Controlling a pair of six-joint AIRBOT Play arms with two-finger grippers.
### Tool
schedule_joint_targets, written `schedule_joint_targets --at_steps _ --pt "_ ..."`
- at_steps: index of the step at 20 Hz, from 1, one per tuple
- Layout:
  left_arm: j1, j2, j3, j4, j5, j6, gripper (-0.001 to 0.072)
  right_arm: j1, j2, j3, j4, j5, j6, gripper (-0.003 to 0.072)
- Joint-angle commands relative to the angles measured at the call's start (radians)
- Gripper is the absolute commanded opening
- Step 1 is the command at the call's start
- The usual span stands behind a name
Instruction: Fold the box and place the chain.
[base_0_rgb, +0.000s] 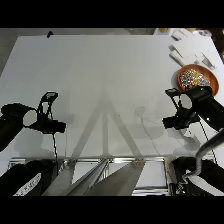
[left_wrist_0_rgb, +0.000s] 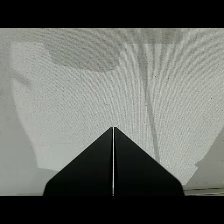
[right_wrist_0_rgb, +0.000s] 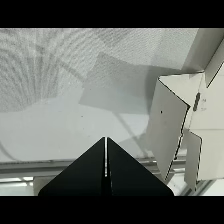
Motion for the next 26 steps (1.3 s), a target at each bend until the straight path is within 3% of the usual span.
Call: schedule_joint_targets --at_steps 1,9,14,16,19,22,23,24,25,26 --pt "0.000 -0.001 0.000 0.000 0.000 0.000 0.0009 0.000 0.001 0.000 0.000 0.000 0.000 0.0016" --pt "0.000 -0.001 0.000 0.000 0.000 0.000 0.0009 0.000 0.001 0.000 0.000 0.000 0.000 0.0016" --pt "0.000 -0.001 0.000 0.000 0.000 0.000 0.0009 0.000 0.001 0.003 0.009 -0.187 -0.019 0.0016" --pt "0.000 -0.001 0.000 0.000 0.000 0.000 0.0009 -0.004 0.001 0.035 -0.153 -0.214 -0.051 0.0016" --pt "0.000 -0.001 0.000 0.000 0.000 0.000 0.0009 -0.150 0.000 0.127 -0.414 -0.176 -0.050 0.0013" --pt "0.000 -0.001 0.000 0.000 0.000 0.000 0.0009 -0.431 0.000 0.163 -0.461 -0.225 -0.093 0.0015" --pt "0.000 -0.001 0.000 0.000 0.000 0.000 0.0009 -0.531 -0.002 0.163 -0.452 -0.257 -0.150 0.0055" --pt "0.000 -0.001 0.000 0.000 0.000 0.000 0.0009 -0.616 -0.006 0.163 -0.447 -0.288 -0.167 0.0230" --pt "0.000 -0.001 0.000 0.000 0.000 0.000 0.0009 -0.700 -0.019 0.163 -0.434 -0.314 -0.169 0.0511" --pt "0.000 -0.001 0.000 0.000 0.000 0.000 0.0009 -0.767 -0.040 0.163 -0.424 -0.323 -0.190 0.0569"
